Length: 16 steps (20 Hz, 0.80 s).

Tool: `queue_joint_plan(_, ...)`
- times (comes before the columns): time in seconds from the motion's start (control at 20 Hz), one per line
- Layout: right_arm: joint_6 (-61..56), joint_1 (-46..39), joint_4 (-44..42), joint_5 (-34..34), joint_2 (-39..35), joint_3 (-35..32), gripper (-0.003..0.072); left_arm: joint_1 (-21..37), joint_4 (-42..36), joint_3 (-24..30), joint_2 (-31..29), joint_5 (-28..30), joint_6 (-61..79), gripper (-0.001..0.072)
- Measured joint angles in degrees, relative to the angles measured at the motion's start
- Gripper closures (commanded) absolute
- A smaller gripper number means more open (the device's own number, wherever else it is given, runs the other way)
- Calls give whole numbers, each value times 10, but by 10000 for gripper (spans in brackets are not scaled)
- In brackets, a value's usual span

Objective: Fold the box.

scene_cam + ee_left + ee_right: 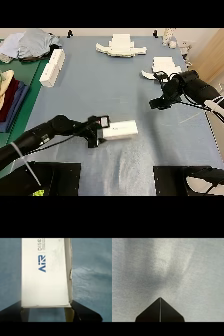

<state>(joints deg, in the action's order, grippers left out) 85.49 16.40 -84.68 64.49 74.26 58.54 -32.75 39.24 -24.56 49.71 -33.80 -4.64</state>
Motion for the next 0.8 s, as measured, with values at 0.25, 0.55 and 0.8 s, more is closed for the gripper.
queue_joint_plan(0.25,-1,0,1,1,0,0,682,209,201,-3,-120,-1,-309,289)
queue_joint_plan(0.55,-1,0,1,1,0,0,683,495,273,-5,-96,-11,-398,289)
queue_joint_plan(0.8,-2,0,1,1,0,0,683,599,278,-40,-7,-1,-388,289)
